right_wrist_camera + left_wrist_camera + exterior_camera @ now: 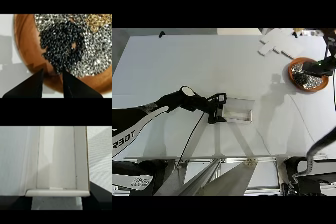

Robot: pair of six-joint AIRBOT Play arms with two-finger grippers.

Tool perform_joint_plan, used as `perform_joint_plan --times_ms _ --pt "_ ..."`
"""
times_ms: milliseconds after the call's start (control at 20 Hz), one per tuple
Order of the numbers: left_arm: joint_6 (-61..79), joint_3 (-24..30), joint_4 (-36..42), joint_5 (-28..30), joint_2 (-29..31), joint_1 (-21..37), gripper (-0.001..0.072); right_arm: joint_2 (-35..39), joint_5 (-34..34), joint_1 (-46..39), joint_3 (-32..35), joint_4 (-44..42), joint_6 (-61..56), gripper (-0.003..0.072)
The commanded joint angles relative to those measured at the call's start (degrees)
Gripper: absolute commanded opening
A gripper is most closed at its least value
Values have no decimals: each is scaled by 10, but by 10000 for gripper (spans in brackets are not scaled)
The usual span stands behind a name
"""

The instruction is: Fold the box and place the chain.

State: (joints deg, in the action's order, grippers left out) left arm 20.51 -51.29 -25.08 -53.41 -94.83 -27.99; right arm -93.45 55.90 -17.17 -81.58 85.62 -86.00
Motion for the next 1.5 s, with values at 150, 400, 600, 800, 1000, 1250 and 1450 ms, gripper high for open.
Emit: perform_joint_plan --times_ms 150,400,600,800,1000,1250,1450 --pt "0 0 0 0 0 0 99 -79 -23 -7 -32 -9 3 228" --pt "0 0 0 0 0 0 99 -95 -39 -8 -32 -5 -12 215" --pt "0 0 0 0 0 0 99 -96 -51 -8 -32 -5 -15 154" --pt "0 0 0 0 0 0 99 -96 -65 -9 -32 0 -27 152" --pt "0 0 0 0 0 0 99 -99 -69 -9 -32 -2 -26 20" --pt "0 0 0 0 0 0 99 -72 -25 -9 -32 -1 13 16" --pt "0 0 0 0 0 0 99 35 39 -9 -32 -2 72 16"
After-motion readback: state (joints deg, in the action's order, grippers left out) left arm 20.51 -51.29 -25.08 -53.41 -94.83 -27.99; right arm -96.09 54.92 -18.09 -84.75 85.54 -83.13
